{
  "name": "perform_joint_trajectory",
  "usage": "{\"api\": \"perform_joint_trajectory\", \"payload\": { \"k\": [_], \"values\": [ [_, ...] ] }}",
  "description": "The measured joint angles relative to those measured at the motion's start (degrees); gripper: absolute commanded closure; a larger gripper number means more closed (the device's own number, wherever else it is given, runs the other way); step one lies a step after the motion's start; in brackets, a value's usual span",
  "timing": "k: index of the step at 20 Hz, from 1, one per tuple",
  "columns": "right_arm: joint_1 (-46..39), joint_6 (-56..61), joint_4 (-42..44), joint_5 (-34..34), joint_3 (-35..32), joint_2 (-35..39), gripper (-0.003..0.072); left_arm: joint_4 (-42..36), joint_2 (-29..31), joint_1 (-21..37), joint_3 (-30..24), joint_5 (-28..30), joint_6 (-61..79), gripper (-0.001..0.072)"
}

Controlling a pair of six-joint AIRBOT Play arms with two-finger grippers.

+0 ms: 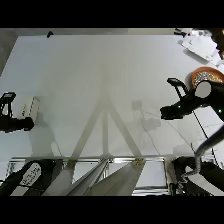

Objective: Fold the box and place the chain.

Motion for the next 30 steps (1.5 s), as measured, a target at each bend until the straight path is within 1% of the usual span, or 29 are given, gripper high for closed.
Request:
{"api": "perform_joint_trajectory", "payload": {
  "k": [2,6,10,11,13,14,16,19,21,25,28,29,30],
  "values": [
    [0.00,-0.17,0.04,0.13,0.00,0.00,0.0412,0.20,0.11,0.02,-0.13,0.44,0.00,0.0004],
    [0.00,-0.50,0.09,0.24,0.00,0.00,0.0410,-0.02,2.47,0.02,-0.24,0.61,-0.02,-0.0004],
    [0.00,-0.59,0.11,0.00,0.00,0.00,0.0405,-1.55,9.84,-0.15,-0.24,0.09,0.00,0.0009],
    [0.00,-0.61,0.11,-0.39,0.00,0.00,0.0405,-2.84,12.35,-0.74,-0.24,0.00,-0.02,0.0032],
    [0.00,-0.61,0.11,-1.18,0.00,0.00,0.0405,-5.42,17.11,-3.37,-0.26,-0.66,1.05,0.0195],
    [0.00,-0.61,0.13,-1.53,0.00,0.00,0.0406,-6.27,19.10,-5.22,-0.24,-1.64,2.21,0.0301],
    [0.00,-0.61,0.13,-1.92,0.00,0.00,0.0406,-7.69,22.03,-9.86,-0.28,-4.50,4.13,0.0713],
    [0.00,-0.61,0.37,-2.34,0.00,0.00,0.0406,-10.64,22.80,-17.27,-1.14,-9.07,5.60,0.0705],
    [0.00,-0.61,0.87,-2.51,0.00,0.00,0.0406,-13.29,21.09,-21.68,-2.47,-10.64,5.84,0.0705],
    [0.00,-0.61,1.81,-2.69,0.00,0.00,0.0407,-16.92,15.04,-28.94,-4.28,-12.13,6.08,0.0704],
    [0.00,-0.59,2.12,-2.62,0.00,0.00,0.0412,-18.03,10.05,-32.96,-4.70,-12.37,6.12,0.0697],
    [0.00,-0.55,2.21,-2.38,0.00,0.00,0.0427,-18.43,8.55,-34.01,-4.74,-12.59,6.12,0.0697],
    [0.00,-0.44,2.23,-2.16,0.00,0.00,0.0484,-18.47,7.41,-34.80,-4.76,-13.05,6.12,0.0697]
  ]
}}
